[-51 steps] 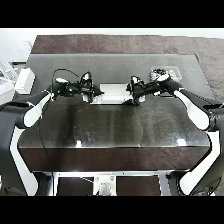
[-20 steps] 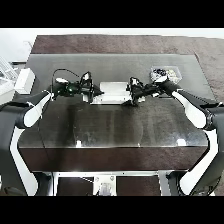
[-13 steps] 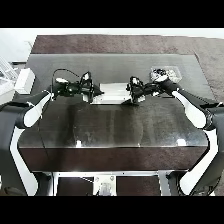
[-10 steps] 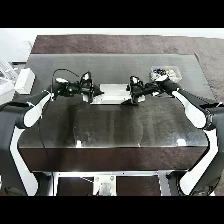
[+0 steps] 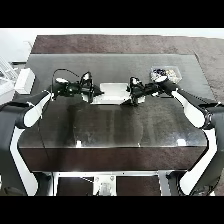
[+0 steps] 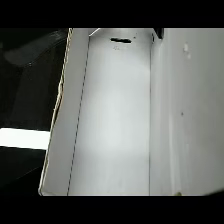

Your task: Fold the box and place the chain.

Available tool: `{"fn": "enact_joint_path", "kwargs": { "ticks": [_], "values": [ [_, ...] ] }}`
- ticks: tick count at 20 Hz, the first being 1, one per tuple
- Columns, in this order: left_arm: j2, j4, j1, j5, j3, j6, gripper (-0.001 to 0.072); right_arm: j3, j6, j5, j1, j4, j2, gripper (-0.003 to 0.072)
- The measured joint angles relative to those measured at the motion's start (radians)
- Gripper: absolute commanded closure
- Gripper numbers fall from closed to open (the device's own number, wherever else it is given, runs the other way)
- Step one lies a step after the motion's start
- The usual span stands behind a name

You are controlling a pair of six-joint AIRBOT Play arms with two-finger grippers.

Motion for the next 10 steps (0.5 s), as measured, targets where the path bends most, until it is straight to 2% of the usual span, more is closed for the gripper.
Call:
{"fn": "enact_joint_path", "kwargs": {
  "ticks": [2, 4, 10],
  "values": [
    [0.000, 0.000, 0.000, 0.000, 0.000, 0.000, 0.0689, 0.002, 0.000, 0.000, 0.000, -0.002, -0.001, 0.0054],
    [0.000, 0.000, 0.000, 0.000, 0.000, 0.000, 0.0689, 0.003, -0.001, 0.000, 0.000, -0.003, -0.001, 0.0098],
    [0.000, 0.000, 0.000, 0.000, 0.000, 0.000, 0.0690, 0.005, -0.003, 0.000, 0.000, -0.004, -0.003, 0.0105]
  ]
}}
